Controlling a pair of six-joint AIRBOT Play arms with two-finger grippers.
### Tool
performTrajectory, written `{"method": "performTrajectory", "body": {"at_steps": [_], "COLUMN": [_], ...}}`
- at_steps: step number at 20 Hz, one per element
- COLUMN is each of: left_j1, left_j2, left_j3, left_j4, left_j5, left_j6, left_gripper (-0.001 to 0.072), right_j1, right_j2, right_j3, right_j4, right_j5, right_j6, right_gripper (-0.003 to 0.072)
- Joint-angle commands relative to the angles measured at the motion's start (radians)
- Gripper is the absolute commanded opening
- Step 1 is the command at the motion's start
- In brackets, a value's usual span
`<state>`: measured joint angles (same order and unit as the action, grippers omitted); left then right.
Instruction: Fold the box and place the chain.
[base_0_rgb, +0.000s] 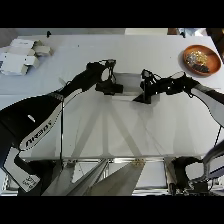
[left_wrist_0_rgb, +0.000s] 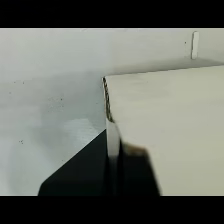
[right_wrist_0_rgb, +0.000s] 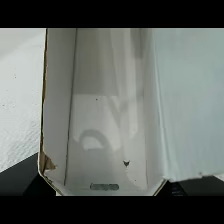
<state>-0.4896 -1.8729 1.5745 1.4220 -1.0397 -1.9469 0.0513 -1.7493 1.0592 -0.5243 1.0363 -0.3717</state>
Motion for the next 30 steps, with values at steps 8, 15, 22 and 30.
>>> {"method": "performTrajectory", "body": {"at_steps": [8, 15, 22, 30], "left_j1": [-0.004, -0.001, 0.024, 0.054], "left_j2": [0.000, 0.023, 0.044, 0.080], "left_j3": [0.001, 0.001, 0.001, 0.001], "left_j4": [-0.081, -0.084, -0.123, -0.098], "left_j5": [0.045, 0.050, -0.005, -0.075], "left_j6": [0.011, 0.010, 0.012, 0.044], "left_gripper": [0.0218, 0.0421, 0.0419, 0.0418], "right_j1": [-0.001, -0.001, -0.001, -0.001], "right_j2": [0.000, 0.000, 0.000, 0.000], "right_j3": [0.000, 0.000, 0.000, 0.000], "right_j4": [-0.002, -0.002, -0.002, -0.002], "right_j5": [-0.005, -0.004, -0.004, -0.004], "right_j6": [-0.002, -0.002, -0.002, -0.002], "right_gripper": [0.0535, 0.0535, 0.0535, 0.0535]}}
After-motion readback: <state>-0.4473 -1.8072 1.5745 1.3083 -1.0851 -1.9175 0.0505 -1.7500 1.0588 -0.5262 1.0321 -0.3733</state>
